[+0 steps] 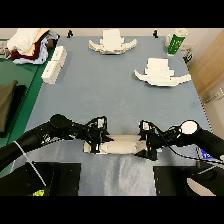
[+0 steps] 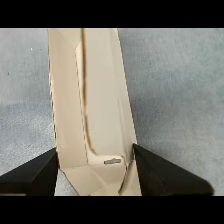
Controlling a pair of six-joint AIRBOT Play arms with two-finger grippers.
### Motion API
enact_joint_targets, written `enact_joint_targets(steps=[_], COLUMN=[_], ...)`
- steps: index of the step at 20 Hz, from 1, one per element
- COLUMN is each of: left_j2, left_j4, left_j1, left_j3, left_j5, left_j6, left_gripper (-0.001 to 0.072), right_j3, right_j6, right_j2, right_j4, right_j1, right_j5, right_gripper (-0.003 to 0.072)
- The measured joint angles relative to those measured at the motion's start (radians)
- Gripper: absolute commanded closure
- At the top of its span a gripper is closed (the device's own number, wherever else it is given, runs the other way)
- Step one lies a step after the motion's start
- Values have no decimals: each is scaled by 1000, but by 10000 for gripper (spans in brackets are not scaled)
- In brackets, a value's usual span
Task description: Fold the box.
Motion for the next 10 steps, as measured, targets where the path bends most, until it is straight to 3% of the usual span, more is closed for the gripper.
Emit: enact_joint_targets(steps=[10], left_j2=[0], left_j4=[0], left_j1=[0], left_j3=[0], left_j5=[1], left_j6=[0], left_gripper=[695], right_j3=[0], right_j6=[-1], right_j2=[-9], right_j4=[-78], right_j1=[95], right_j5=[-138], right_gripper=[-24])
